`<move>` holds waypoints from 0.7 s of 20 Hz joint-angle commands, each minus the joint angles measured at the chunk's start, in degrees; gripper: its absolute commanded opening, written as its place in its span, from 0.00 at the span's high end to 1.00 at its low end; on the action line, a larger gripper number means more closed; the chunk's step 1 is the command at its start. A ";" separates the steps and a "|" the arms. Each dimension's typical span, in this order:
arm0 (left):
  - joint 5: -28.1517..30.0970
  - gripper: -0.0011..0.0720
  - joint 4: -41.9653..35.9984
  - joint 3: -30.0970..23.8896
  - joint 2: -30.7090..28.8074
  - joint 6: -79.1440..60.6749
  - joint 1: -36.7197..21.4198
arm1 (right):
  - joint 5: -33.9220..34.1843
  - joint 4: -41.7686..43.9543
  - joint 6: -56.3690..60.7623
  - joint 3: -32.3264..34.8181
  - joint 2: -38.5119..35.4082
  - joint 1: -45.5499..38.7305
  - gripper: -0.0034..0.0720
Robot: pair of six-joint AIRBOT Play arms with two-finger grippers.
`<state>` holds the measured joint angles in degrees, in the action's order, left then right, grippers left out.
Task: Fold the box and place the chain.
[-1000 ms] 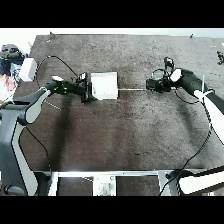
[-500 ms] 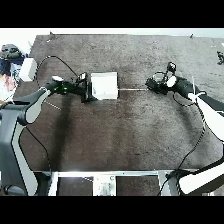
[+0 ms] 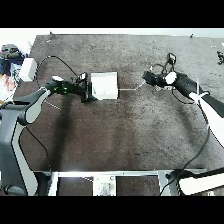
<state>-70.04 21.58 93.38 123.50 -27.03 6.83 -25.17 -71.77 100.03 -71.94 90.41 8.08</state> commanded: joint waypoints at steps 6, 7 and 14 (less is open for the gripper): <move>0.02 0.69 0.02 0.00 0.02 -0.02 -0.04 | 10.84 0.09 -2.95 -0.31 -16.26 14.78 0.94; 0.00 0.69 0.02 0.00 0.02 -0.02 -0.04 | 10.86 0.09 -2.95 -1.20 -16.35 16.20 0.94; 0.02 0.69 0.02 0.00 0.02 -0.02 -0.04 | 13.53 0.04 -2.93 -3.04 -14.19 24.63 0.94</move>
<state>-70.04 21.58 93.38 123.50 -27.03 6.83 -12.88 -71.68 97.12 -74.61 75.22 29.82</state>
